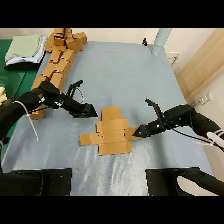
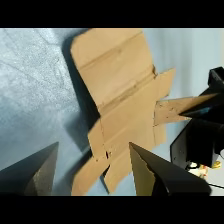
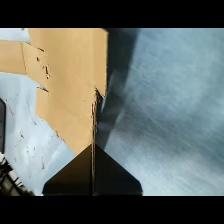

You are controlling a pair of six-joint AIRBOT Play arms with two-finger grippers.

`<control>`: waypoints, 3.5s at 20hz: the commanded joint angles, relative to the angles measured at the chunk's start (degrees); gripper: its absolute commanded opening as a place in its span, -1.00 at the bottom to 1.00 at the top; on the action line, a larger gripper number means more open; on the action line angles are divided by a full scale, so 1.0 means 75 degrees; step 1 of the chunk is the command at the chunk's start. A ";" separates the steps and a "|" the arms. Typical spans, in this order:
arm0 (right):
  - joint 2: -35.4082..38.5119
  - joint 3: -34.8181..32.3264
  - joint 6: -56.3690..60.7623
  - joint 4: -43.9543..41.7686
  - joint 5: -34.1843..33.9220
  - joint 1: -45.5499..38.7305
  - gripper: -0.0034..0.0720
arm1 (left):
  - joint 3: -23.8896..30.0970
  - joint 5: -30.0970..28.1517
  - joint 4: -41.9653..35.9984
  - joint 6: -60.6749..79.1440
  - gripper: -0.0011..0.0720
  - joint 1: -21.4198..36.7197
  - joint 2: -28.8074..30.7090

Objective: Fold the box.

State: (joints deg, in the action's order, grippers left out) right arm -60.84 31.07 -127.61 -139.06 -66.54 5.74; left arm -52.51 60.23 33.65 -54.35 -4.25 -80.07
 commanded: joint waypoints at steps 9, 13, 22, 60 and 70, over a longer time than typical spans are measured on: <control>0.0583 -0.0216 -0.0446 0.0038 0.0933 0.1204 -0.90 | -0.0122 0.0152 -0.2640 0.2439 0.84 -0.0146 -0.1405; 0.0580 -0.0216 -0.0443 0.0291 0.1040 0.1201 -0.90 | -0.0388 0.1661 -0.2629 0.2760 0.61 -0.0143 -0.1647; 0.0580 -0.0216 -0.0300 0.0437 0.1075 0.1198 -0.90 | -0.0527 0.2256 -0.1804 0.2751 0.30 -0.0134 -0.1649; 0.0105 0.2696 0.4672 0.4092 0.1501 -0.0055 -0.90 | 0.0093 -0.2550 -0.1728 0.7393 -0.94 -0.3366 0.0020; 0.0058 0.2696 0.4701 0.4173 0.1606 0.0058 -0.90 | 0.0090 -0.2218 -0.1250 0.7361 -0.93 -0.3360 -0.0198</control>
State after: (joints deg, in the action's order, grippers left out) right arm -60.34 51.24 -92.47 -107.90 -54.59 6.09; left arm -51.86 42.85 23.40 0.75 -29.41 -81.43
